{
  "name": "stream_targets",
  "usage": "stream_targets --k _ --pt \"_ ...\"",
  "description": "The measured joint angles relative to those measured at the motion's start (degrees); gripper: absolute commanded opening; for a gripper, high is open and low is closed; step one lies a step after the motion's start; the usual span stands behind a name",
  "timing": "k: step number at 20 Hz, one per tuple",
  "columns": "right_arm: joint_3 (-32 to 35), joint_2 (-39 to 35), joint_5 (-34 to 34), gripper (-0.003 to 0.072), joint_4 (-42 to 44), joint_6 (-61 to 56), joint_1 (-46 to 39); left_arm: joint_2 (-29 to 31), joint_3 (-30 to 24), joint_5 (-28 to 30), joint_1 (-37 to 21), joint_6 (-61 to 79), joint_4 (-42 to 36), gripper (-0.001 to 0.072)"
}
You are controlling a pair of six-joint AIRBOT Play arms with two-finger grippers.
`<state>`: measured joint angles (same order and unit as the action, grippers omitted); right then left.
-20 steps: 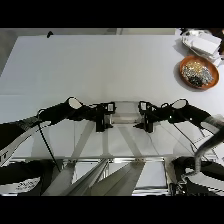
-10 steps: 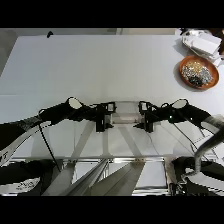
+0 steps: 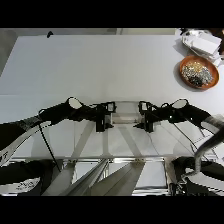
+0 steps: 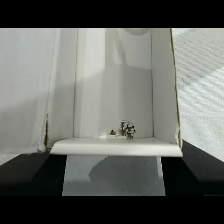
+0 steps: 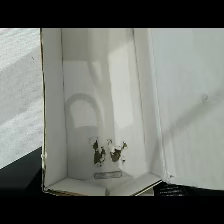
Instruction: Fold the box and place the chain.
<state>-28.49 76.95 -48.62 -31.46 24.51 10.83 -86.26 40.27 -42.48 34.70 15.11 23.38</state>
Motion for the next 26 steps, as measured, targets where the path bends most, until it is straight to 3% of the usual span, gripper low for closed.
stream_targets --k 6,7,8,9,10,17,24,26 --pt "0.0 0.0 -0.02 0.032 0.0 0.02 0.0 0.0 0.0 -0.07 0.0 -0.02 -0.02 0.0323" --pt "0.0 0.0 -0.04 0.0381 0.0 0.0 0.0 0.0 0.0 -0.09 0.0 -0.02 -0.02 0.0323" --pt "0.0 0.0 -0.11 0.0564 0.0 -0.04 0.0 0.0 0.0 -0.09 0.0 -0.02 -0.02 0.0323" --pt "0.0 0.0 -0.15 0.0683 -0.17 0.04 0.0 -0.02 0.0 -0.11 0.0 -0.04 -0.07 0.0323" --pt "0.02 -0.02 -0.61 0.0702 -0.37 -0.15 0.0 -0.04 0.0 -0.11 0.02 -0.09 -0.28 0.0323" --pt "0.02 -2.32 -0.15 0.0701 -4.98 -9.11 -2.19 -0.09 0.0 -0.2 0.09 -0.11 -0.28 0.0323" --pt "-0.02 -11.26 -0.94 0.0693 -16.06 -18.86 -8.15 -0.07 0.0 -0.28 0.09 0.13 0.02 0.0323" --pt "-0.02 -14.95 -0.76 0.0629 -18.64 -21.44 -9.51 -0.07 0.0 -0.28 0.09 0.07 0.02 0.0323"
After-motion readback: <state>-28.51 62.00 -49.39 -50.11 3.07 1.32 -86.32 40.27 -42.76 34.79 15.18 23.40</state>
